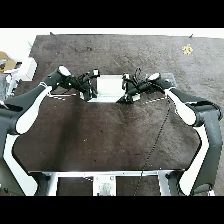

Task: Fold the box and place the chain.

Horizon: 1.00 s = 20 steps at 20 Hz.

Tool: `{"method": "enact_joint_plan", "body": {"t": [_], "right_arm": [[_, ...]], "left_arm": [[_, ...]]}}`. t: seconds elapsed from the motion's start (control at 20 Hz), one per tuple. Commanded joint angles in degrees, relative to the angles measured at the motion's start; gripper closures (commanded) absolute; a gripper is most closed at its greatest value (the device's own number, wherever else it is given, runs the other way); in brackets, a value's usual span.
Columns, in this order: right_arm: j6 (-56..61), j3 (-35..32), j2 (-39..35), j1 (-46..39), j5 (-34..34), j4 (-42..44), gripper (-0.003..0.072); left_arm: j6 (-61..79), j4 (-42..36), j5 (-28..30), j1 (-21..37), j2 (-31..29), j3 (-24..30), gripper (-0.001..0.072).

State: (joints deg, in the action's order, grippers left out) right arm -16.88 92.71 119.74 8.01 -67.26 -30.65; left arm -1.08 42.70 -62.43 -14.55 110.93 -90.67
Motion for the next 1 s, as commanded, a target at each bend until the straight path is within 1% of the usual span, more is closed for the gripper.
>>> {"method": "enact_joint_plan", "body": {"t": [0.0,0.2,0.3,0.6,0.65,0.7,0.75,0.95], "right_arm": [[0.0,0.0,0.0,0.1,0.0,0.0,0.0270],[0.0,0.0,0.0,0.1,0.0,0.0,0.0270],[0.0,0.0,0.0,0.1,0.0,0.0,0.0269],[0.0,0.0,0.0,0.1,0.0,0.0,0.0270],[0.0,0.0,0.0,0.1,0.0,0.0,0.0270],[0.0,0.0,0.0,0.1,0.0,0.0,0.0270],[0.0,0.0,0.0,0.1,0.0,0.0,0.0270],[0.0,0.0,0.0,0.1,0.0,0.0,0.0270]], "left_arm": [[2.0,-6.1,-0.7,-0.1,0.9,0.0,0.0479],[3.1,-6.8,-1.0,-0.1,1.7,0.0,0.0477],[4.9,-8.5,-1.3,-0.1,1.8,0.0,0.0478],[6.1,-8.4,-1.1,-0.1,1.8,0.0,0.0473],[6.1,-8.4,-1.2,0.0,1.8,0.0,0.0341],[6.1,-8.4,-1.1,0.0,1.8,0.0,0.0099],[6.1,-8.4,-1.2,0.0,1.8,0.0,0.0039],[5.9,-8.4,-0.6,0.0,1.8,0.0,0.0040]]}}
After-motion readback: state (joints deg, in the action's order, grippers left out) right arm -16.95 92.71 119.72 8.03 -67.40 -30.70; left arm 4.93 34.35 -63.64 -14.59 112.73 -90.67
